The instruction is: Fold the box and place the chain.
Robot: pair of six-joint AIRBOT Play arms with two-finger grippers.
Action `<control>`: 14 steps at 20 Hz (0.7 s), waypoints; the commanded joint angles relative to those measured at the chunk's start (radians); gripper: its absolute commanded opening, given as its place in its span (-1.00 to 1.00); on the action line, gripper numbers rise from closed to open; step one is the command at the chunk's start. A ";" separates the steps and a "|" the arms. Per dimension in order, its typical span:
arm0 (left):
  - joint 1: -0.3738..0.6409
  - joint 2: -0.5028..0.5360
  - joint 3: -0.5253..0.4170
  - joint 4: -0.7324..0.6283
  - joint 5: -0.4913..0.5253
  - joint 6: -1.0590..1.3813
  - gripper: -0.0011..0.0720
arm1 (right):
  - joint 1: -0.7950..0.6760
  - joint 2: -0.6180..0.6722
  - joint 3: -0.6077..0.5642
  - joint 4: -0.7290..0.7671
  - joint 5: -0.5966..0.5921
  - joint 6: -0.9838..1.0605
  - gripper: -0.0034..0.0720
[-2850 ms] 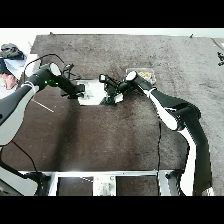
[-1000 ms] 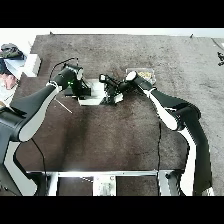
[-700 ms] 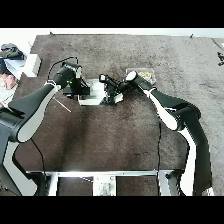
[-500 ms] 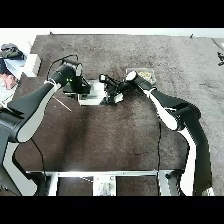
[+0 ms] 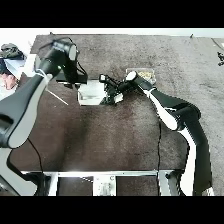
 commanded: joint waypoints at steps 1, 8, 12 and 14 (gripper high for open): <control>0.015 0.091 -0.003 0.030 0.012 0.005 -0.79 | -0.001 -0.001 0.000 0.000 0.001 0.000 0.22; 0.118 0.389 -0.435 -0.071 0.306 0.048 -0.95 | -0.001 -0.001 0.000 0.000 0.000 0.000 0.22; 0.216 0.502 -0.684 -0.286 0.516 0.275 -0.94 | -0.001 -0.001 0.000 0.000 0.000 0.000 0.22; 0.219 0.503 -0.689 -0.268 0.486 0.285 -0.94 | -0.001 -0.001 0.000 0.000 0.000 0.000 0.22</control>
